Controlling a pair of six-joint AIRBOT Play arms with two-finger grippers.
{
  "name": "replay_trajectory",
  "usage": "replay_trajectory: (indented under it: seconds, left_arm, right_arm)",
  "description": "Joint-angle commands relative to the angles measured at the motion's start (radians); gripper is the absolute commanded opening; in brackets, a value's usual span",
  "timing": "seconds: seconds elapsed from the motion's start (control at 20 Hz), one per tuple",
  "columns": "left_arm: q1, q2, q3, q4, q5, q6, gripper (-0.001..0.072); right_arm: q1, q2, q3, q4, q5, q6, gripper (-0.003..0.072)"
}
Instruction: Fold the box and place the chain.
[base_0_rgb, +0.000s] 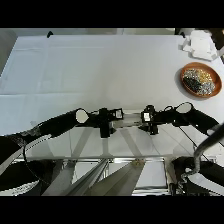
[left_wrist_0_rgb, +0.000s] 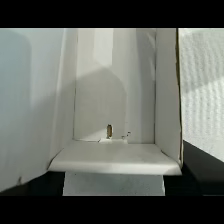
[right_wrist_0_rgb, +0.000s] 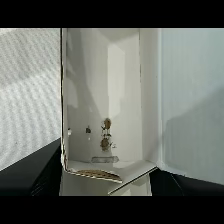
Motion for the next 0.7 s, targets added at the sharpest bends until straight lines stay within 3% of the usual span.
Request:
replay_trajectory:
  seconds: [0.0,0.35,0.55,0.6,0.65]
  left_arm:
    - [0.0,-0.001,0.0,0.001,0.01,0.002,0.0333]
    - [0.0,-0.001,0.0,0.0,0.01,0.001,0.0333]
    - [0.0,-0.001,0.0,0.001,0.011,0.002,0.0333]
    - [0.0,-0.001,0.0,0.001,0.011,0.002,0.0333]
    - [0.0,-0.001,0.0,0.001,0.01,0.001,0.0333]
  right_arm:
    - [0.001,0.0,0.0,0.0,0.0,0.0,0.0417]
    - [0.001,0.0,0.0,0.027,0.0,0.0,0.041]
    - [0.001,0.0,0.0,0.021,0.006,0.009,0.0345]
    - [0.001,0.0,0.0,0.029,0.009,0.055,0.0428]
    - [0.001,0.0,0.0,0.03,0.008,0.101,0.0712]
